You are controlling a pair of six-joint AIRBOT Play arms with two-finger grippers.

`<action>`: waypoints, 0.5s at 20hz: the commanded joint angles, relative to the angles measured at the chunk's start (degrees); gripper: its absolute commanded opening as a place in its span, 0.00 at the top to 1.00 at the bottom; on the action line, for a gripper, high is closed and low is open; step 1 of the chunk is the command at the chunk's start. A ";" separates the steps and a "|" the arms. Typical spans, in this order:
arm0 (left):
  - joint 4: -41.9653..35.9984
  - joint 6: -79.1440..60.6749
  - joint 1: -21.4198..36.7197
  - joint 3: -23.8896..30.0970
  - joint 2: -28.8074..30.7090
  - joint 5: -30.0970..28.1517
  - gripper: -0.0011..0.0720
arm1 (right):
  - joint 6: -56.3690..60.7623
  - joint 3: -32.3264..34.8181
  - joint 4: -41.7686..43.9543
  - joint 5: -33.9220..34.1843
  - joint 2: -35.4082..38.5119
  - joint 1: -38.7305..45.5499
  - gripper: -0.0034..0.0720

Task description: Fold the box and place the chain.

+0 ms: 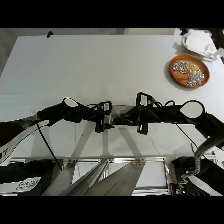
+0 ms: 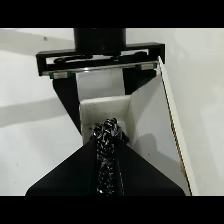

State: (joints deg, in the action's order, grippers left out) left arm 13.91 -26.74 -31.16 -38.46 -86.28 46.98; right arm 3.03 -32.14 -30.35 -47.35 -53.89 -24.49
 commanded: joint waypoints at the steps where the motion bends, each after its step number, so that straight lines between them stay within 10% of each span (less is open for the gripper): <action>1: 0.00 0.00 0.00 0.00 0.00 -0.02 0.54 | 0.24 0.00 0.24 1.75 -2.49 -0.79 0.88; 3: 0.02 0.00 0.00 0.00 0.00 -0.02 0.54 | 1.55 0.00 0.09 2.40 -2.97 -0.79 0.68; 10: 0.02 0.00 0.00 0.00 0.00 -0.02 0.54 | 15.28 -0.96 -5.27 1.05 -1.14 -0.74 0.87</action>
